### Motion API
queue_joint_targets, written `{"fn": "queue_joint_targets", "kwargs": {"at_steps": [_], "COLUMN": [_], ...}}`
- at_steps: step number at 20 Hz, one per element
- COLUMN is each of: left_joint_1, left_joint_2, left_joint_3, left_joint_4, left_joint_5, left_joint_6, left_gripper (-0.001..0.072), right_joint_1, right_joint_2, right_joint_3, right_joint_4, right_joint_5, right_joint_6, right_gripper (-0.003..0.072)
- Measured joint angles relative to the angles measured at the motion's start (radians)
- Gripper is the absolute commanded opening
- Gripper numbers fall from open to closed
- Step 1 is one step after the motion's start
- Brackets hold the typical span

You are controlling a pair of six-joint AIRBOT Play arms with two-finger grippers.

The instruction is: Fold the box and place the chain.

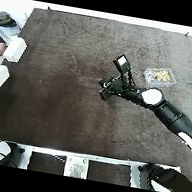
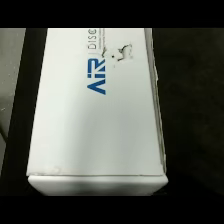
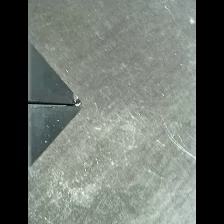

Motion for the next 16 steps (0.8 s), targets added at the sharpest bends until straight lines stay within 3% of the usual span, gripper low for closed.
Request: {"fn": "queue_joint_targets", "kwargs": {"at_steps": [14,15,16], "left_joint_1": [0.002,0.002,0.002], "left_joint_2": [-0.212,-0.222,-0.23], "left_joint_3": [0.1,0.112,0.12], "left_joint_4": [0.095,0.096,0.097], "left_joint_5": [0.007,0.002,-0.005], "left_joint_6": [-0.034,-0.035,-0.035], "left_gripper": [0.0023,0.0281,0.0496], "right_joint_1": [0.0,0.0,0.0], "right_joint_2": [0.0,0.0,0.0], "right_joint_3": [0.0,0.0,0.0], "right_joint_4": [-0.041,-0.041,-0.042], "right_joint_5": [0.045,0.045,0.045], "right_joint_6": [0.0,0.0,0.0], "right_gripper": [-0.0016,-0.0017,-0.0016]}}
